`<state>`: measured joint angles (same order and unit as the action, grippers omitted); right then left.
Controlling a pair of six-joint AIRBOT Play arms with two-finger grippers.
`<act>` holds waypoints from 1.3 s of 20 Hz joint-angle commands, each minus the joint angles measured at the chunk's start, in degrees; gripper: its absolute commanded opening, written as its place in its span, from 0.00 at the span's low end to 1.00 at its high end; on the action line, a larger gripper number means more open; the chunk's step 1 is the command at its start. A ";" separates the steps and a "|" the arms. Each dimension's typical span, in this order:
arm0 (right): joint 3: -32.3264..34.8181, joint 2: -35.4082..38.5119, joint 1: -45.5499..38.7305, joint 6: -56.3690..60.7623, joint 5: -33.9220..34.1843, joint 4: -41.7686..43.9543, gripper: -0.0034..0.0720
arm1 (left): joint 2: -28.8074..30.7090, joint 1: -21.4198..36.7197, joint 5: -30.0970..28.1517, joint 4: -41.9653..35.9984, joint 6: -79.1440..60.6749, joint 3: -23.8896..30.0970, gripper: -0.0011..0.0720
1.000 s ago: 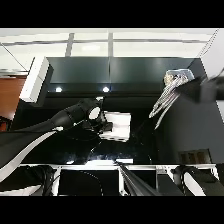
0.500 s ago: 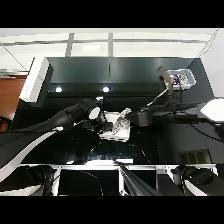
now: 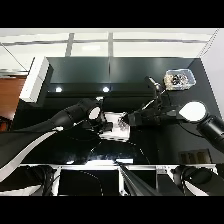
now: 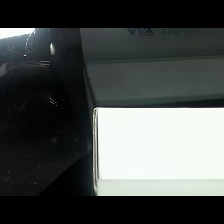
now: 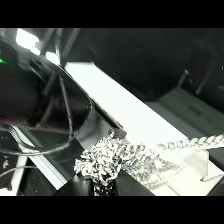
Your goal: Fold the box and place the chain.
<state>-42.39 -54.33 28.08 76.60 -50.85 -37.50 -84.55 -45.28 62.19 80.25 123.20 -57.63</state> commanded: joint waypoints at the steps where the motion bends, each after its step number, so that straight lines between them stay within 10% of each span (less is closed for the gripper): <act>1: 0.17 -0.42 0.50 2.69 -0.24 -2.95 0.07 | 0.00 0.02 -0.13 0.02 0.00 -0.04 0.05; 18: 0.39 5.97 1.36 10.03 -5.01 -12.66 0.06 | 0.00 0.02 0.37 0.04 -0.02 -0.04 0.05; 26: 1.40 -3.37 8.83 10.03 5.44 -9.07 0.09 | 0.00 0.02 1.09 0.04 0.00 -0.04 0.05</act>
<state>-41.06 -54.24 35.27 86.41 -48.45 -46.26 -84.55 -45.28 62.74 80.27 123.20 -57.63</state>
